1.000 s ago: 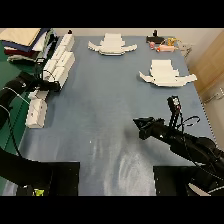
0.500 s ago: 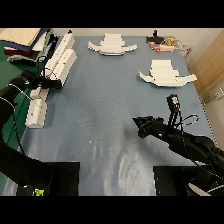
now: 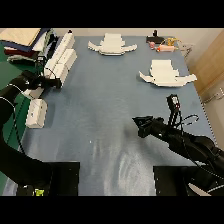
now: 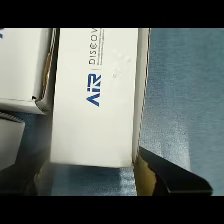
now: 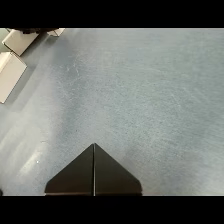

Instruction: Fold the box.

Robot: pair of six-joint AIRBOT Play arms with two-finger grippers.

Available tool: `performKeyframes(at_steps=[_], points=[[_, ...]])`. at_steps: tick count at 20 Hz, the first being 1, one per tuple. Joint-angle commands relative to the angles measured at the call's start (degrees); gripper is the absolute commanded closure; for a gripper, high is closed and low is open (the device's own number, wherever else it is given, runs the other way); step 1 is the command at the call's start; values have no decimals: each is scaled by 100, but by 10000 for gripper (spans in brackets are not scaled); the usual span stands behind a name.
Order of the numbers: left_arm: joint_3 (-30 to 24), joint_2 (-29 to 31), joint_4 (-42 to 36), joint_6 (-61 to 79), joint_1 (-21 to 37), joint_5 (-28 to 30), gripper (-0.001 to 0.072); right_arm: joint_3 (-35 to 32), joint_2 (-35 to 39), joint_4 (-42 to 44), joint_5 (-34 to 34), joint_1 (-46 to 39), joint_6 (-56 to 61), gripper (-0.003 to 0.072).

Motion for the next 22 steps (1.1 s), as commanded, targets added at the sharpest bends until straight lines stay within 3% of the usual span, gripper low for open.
performKeyframes(at_steps=[1, 9, 14, 15, 17, 18, 22], points=[[4, 2, -122, -4, -2, -92, 5, 4, 0, 2, 2, 0, 2, 681], [7, 428, 101, -7, 72, -826, 4, 4, 0, 2, -155, 0, 2, 641], [7, 1121, 348, -153, 199, -2192, 8, 79, -208, 2, -564, 0, 63, 682], [7, 1272, 345, -160, 208, -2494, 126, 190, -363, -9, -605, -11, 61, 682], [7, 1602, 337, -219, 214, -3126, 661, 634, -850, -273, -800, -11, 61, 682], [7, 1768, 308, -332, 212, -3351, 693, 990, -1191, -507, -1062, -13, 61, 683], [2, 2424, 286, -885, 170, -4275, 697, 2693, -2756, -901, -2376, -11, 66, 683]])
